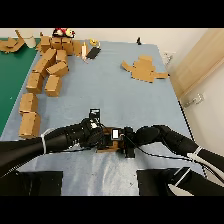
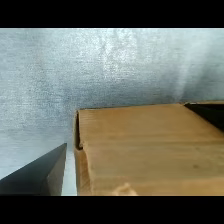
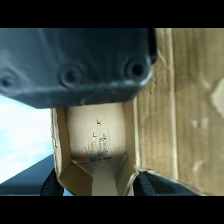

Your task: Fold the box.

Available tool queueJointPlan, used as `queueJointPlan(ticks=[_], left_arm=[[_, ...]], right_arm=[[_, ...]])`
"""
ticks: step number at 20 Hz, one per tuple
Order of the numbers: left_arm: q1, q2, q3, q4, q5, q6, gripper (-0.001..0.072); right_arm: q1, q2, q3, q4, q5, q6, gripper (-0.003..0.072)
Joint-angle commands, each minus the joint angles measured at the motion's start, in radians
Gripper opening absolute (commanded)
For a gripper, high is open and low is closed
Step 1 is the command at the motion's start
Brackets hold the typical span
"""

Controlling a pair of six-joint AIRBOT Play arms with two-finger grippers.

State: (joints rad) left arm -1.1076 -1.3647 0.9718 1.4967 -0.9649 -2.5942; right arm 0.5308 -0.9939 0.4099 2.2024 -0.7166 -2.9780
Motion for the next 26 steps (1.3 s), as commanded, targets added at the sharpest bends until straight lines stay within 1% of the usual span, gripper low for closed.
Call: queueJointPlan(ticks=[1,2,3,4,8,13,14,15,16,17,21,26], left_arm=[[-0.002,-0.032,0.020,0.013,-0.041,-0.018,0.0521],[-0.002,-0.033,0.020,0.010,-0.040,-0.026,0.0448],[-0.002,-0.032,0.020,0.010,-0.039,-0.024,0.0149],[-0.003,-0.032,0.020,0.005,-0.032,-0.022,0.0020],[-0.003,-0.033,0.020,-0.028,-0.027,-0.022,0.0011],[-0.002,-0.032,0.020,-0.037,-0.026,-0.022,0.0011],[-0.002,-0.032,0.020,-0.037,-0.026,-0.021,0.0013],[-0.002,-0.032,0.020,-0.037,-0.022,-0.020,0.0144],[-0.002,-0.029,0.020,-0.037,-0.017,-0.020,0.0464],[-0.002,-0.027,0.022,-0.037,-0.019,-0.020,0.0550],[0.001,0.017,0.024,-0.032,-0.048,-0.016,0.0550],[0.033,0.095,0.024,-0.018,-0.100,-0.016,0.0540]], right_arm=[[0.000,0.000,0.000,0.000,0.000,0.000,0.0473],[0.000,0.000,0.000,0.000,0.000,0.000,0.0474],[0.000,0.000,0.000,0.000,0.000,0.000,0.0473],[0.000,0.000,0.000,0.000,0.000,0.000,0.0473],[0.000,0.000,0.000,0.000,0.000,0.000,0.0473],[0.000,0.000,0.000,0.000,0.000,0.000,0.0473],[0.000,0.000,0.000,0.000,0.000,0.000,0.0473],[0.000,0.000,0.000,0.000,0.000,0.000,0.0473],[0.000,0.000,0.000,0.000,0.000,0.000,0.0473],[0.000,0.000,0.000,0.000,0.000,0.000,0.0473],[0.000,0.000,0.000,0.000,0.000,0.000,0.0473],[0.000,0.000,0.000,0.000,0.000,0.000,0.0473]])
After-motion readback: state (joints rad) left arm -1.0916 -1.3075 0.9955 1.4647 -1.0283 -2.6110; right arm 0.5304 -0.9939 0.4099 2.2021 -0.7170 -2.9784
